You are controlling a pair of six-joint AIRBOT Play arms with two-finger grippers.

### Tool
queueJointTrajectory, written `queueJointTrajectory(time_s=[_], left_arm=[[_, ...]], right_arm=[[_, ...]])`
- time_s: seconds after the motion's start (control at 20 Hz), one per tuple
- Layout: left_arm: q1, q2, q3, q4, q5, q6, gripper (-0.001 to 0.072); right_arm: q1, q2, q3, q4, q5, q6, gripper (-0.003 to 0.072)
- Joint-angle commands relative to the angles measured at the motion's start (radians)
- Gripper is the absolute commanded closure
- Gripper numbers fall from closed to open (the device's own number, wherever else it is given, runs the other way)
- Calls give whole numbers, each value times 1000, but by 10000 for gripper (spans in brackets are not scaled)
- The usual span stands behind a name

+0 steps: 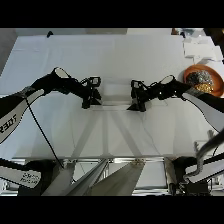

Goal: Fold the box and place the chain.

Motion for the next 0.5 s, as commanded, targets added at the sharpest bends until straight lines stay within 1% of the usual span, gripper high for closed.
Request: queueJointTrajectory(time_s=[0.0, 0.1, 0.15, 0.2, 0.25, 0.45], left_arm=[[-12, -2, 0, -8, 20, 1, 434], [-21, -2, 0, -28, 19, 1, 435], [-24, -2, 0, -31, 19, 1, 452], [-27, -2, 0, -33, 19, 1, 535], [-28, -2, 0, -35, 20, 1, 571], [-31, -2, 0, -35, 43, 0, 570]], right_arm=[[0, 0, 0, 0, 0, -1, 229], [0, 0, 0, 0, 0, 0, 229], [0, 0, 0, 0, 0, -1, 229], [0, 0, 0, 0, 0, -1, 229], [0, 0, 0, 0, 0, -1, 229], [0, 0, 0, 0, 0, -1, 229]])
